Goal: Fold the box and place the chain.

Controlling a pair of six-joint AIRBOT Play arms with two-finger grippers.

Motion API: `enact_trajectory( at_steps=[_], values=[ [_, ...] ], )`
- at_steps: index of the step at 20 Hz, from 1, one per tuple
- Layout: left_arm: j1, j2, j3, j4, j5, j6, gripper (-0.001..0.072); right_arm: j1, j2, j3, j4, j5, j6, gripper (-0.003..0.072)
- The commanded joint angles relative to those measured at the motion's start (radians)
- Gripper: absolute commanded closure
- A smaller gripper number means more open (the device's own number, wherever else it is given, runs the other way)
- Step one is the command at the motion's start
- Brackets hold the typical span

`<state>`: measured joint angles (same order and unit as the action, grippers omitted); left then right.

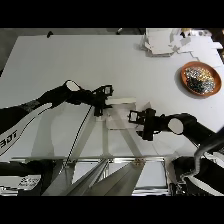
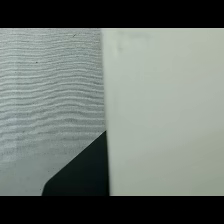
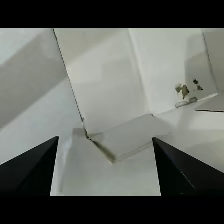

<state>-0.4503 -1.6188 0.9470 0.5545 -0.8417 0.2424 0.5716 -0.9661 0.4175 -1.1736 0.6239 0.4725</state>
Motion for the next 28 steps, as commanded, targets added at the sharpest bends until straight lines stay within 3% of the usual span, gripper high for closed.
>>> enact_trajectory(
  at_steps=[1, 6, 12, 17, 20, 25, 28],
  values=[
    [0.0, 0.0, 0.001, 0.0, 0.0, 0.0, 0.07, 0.079, -0.002, -0.073, -0.082, -0.154, -0.011, 0.0033],
    [0.0, 0.0, 0.001, 0.0, 0.0, 0.0, 0.07, 0.107, -0.005, -0.088, -0.087, -0.298, -0.011, 0.0033],
    [0.0, 0.0, 0.001, 0.0, 0.0, 0.0, 0.07, 0.045, 0.021, -0.086, -0.069, -0.31, -0.058, 0.0034],
    [0.0, 0.0, 0.001, 0.0, 0.0, 0.0, 0.07, 0.018, 0.028, -0.061, 0.055, -0.272, -0.192, 0.0035],
    [0.0, 0.0, 0.001, 0.0, 0.0, 0.0, 0.07, -0.04, 0.027, 0.01, 0.057, -0.159, -0.193, 0.0038],
    [0.0, 0.0, 0.001, 0.0, 0.0, 0.0, 0.07, -0.101, -0.032, 0.076, 0.097, -0.142, -0.264, 0.0038],
    [0.0, 0.0, 0.001, 0.0, 0.0, 0.0, 0.07, -0.124, -0.075, 0.084, 0.218, -0.122, -0.399, 0.0038]
  ],
)
